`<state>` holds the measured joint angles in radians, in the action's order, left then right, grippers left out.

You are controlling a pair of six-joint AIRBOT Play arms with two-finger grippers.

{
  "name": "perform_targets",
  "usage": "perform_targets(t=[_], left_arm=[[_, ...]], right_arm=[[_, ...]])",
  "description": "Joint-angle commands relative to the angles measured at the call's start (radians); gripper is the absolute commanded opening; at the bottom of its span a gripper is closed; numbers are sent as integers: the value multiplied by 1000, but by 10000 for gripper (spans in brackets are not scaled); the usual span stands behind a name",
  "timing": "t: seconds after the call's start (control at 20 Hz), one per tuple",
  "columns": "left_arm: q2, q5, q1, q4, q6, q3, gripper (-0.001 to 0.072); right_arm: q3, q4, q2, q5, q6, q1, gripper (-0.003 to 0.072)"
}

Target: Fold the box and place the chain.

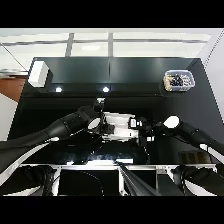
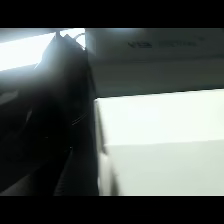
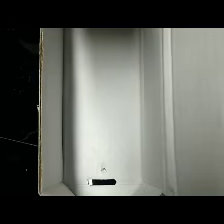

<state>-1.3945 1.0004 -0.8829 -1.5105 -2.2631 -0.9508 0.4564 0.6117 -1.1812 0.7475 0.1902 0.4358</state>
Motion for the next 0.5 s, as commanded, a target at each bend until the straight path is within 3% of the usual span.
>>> perform_targets(t=[0.0,0.15,0.25,0.45], left_arm=[[-26,2,-12,0,-12,-17,352],[-27,1,-12,-1,-17,-17,341],[-27,-10,-12,0,-20,-17,275],[-41,-18,-12,0,-20,-34,275]], right_arm=[[0,0,-1,0,0,0,535],[0,0,-1,0,0,0,535],[0,0,0,0,0,0,535],[0,0,-1,0,0,0,535]])
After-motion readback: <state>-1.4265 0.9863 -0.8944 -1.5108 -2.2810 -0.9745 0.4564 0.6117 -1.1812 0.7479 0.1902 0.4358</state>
